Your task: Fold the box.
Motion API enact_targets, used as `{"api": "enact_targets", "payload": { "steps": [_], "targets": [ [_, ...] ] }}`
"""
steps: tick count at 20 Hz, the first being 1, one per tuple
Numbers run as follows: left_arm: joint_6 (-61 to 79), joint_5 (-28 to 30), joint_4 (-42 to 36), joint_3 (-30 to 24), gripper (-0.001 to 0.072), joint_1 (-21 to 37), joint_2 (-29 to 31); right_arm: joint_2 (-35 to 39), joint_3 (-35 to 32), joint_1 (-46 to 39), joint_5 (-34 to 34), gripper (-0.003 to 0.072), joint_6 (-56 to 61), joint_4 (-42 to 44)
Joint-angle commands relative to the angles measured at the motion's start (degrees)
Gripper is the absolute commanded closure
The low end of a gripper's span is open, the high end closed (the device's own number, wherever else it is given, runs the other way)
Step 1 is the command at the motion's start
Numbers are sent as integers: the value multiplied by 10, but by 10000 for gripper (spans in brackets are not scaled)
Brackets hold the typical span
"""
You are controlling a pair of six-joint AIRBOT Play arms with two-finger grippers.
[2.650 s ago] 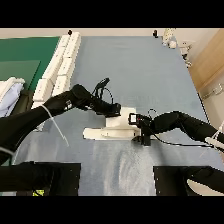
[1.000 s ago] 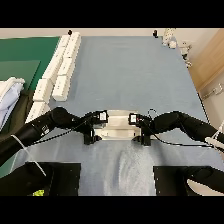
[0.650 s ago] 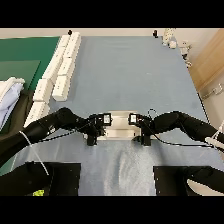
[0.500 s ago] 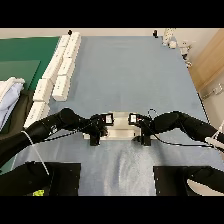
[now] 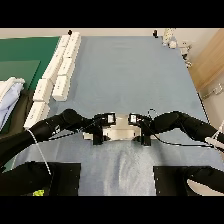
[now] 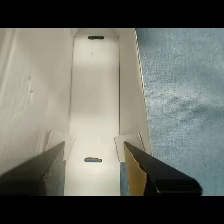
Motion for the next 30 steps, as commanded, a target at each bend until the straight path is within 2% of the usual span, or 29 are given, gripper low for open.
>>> {"api": "enact_targets", "payload": {
  "steps": [1,5,6,7,13,15,18,21,24,26,30],
  "targets": [
    [-6,-3,1,0,106,0,-5,0,0,0,0,170,1,1],
    [-88,-4,44,0,137,1,-2,0,0,0,0,171,1,1],
    [-128,-4,74,0,395,1,4,0,0,0,0,170,1,1],
    [-159,-11,111,0,694,1,13,0,0,0,0,171,1,1],
    [-472,-42,252,0,697,16,122,0,0,0,0,171,1,1],
    [-597,-66,290,0,697,53,167,0,0,0,0,171,1,1],
    [-773,-153,322,0,697,150,213,0,0,0,0,170,1,1],
    [-844,-258,321,-1,697,269,209,0,0,0,0,170,1,1],
    [-838,-291,296,-14,697,360,193,0,0,0,0,170,0,1],
    [-815,-288,259,-30,698,384,173,0,0,0,0,170,0,1],
    [-723,-256,135,-64,698,385,113,0,0,0,0,171,1,1]
  ]
}}
